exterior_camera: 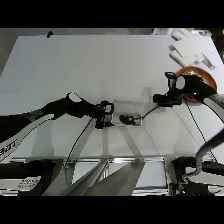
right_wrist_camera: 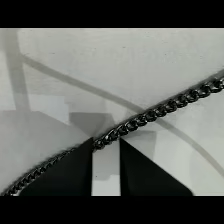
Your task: Fold the box and place the chain.
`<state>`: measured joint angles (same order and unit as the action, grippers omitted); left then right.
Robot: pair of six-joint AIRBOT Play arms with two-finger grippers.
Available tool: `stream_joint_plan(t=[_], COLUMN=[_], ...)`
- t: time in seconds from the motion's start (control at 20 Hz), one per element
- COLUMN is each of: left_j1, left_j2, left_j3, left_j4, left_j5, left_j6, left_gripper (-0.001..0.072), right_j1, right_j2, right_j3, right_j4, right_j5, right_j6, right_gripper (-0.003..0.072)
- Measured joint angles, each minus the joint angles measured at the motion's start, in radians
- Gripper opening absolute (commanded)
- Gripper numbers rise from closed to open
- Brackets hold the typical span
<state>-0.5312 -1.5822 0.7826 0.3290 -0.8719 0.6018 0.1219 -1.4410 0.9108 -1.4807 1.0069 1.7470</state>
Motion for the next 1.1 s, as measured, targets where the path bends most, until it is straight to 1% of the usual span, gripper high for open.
stream_joint_plan(t=[0.05,0.2,0.35,0.55,0.7,0.95,1.1], left_j1=[0.0,0.0,0.0,0.0,0.0,0.0,0.0], left_j2=[0.0,0.0,0.0,0.0,0.0,0.0,0.0], left_j3=[0.0,0.0,0.0,0.0,0.0,0.0,0.0], left_j4=[0.0,0.0,0.0,0.0,0.0,0.0,0.0], left_j5=[0.0,0.0,0.0,0.0,0.0,0.0,0.0], left_j6=[0.0,0.0,0.0,0.0,0.0,0.0,0.0], left_gripper=[0.0195,0.0195,0.0195,0.0195,0.0195,0.0195,0.0195], right_j1=[0.0,0.0,0.005,0.038,0.097,0.252,0.357], right_j2=[-0.001,0.002,0.052,0.211,0.357,0.565,0.639], right_j3=[0.0,-0.001,-0.002,-0.002,-0.002,-0.002,-0.002], right_j4=[-0.002,-0.006,-0.003,-0.005,0.018,0.125,0.191], right_j5=[0.0,0.009,0.05,0.092,0.129,0.148,0.123], right_j6=[0.003,-0.018,-0.07,-0.118,-0.135,-0.145,-0.142], right_gripper=[0.0018,0.0017,0.0017,0.0017,0.0018,0.0018,0.0018])
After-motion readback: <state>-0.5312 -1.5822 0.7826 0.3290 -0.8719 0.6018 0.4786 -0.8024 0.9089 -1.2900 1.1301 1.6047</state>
